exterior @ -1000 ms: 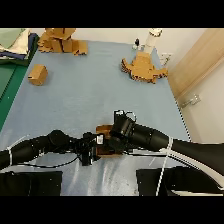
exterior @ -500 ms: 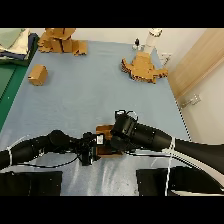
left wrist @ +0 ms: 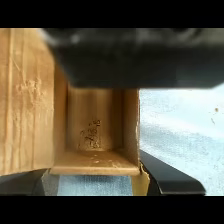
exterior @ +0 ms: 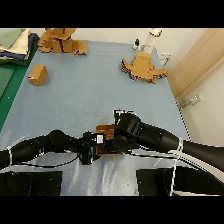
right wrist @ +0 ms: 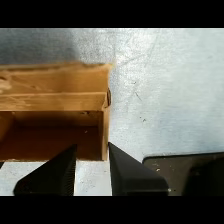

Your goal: Fold the box.

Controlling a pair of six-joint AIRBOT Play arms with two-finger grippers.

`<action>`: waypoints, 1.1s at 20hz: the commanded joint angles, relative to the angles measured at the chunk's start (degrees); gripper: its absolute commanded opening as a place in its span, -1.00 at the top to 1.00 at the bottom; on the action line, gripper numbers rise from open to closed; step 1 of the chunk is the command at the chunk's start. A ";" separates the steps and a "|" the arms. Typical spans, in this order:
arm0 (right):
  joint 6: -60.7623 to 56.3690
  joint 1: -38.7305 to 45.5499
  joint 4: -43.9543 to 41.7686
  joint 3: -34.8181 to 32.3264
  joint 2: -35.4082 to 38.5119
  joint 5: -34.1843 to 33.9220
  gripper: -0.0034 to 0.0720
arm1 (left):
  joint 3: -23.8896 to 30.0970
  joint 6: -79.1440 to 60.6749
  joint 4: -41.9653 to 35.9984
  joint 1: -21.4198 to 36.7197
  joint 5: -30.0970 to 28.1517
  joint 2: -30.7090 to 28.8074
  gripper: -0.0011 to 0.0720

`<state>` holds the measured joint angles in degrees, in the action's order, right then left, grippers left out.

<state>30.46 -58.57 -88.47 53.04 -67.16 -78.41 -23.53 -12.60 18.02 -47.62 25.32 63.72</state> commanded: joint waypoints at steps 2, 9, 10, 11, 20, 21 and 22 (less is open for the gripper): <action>0.02 0.02 -0.46 0.50 1.05 0.22 0.13 | 0.02 0.00 0.02 -0.04 -0.24 -0.02 -0.02; -2.60 0.15 1.62 1.42 3.37 -4.59 0.21 | 0.02 0.00 0.02 -0.04 0.04 -0.02 -0.02; -2.97 0.15 2.21 1.42 3.96 -5.16 0.21 | 0.02 0.04 0.04 -0.04 0.17 -0.04 -0.02; -3.04 0.15 2.62 1.42 4.74 -5.25 0.22 | 0.02 0.85 0.07 -0.02 0.17 -0.11 -0.02; -3.04 6.12 7.48 1.38 10.69 -8.04 0.73 | 0.00 20.50 20.57 -0.02 2.64 -3.56 -0.02; -1.66 7.56 7.45 1.14 10.67 -7.85 0.89 | 0.00 22.05 22.36 -0.02 3.23 -3.87 -0.02; -0.42 8.94 7.50 0.87 10.67 -7.34 0.89 | 0.00 22.93 23.37 -0.04 3.43 -4.11 -0.02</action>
<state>27.31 -52.82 -81.56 54.24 -57.08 -85.97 -23.57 4.34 34.28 -47.62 27.22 60.47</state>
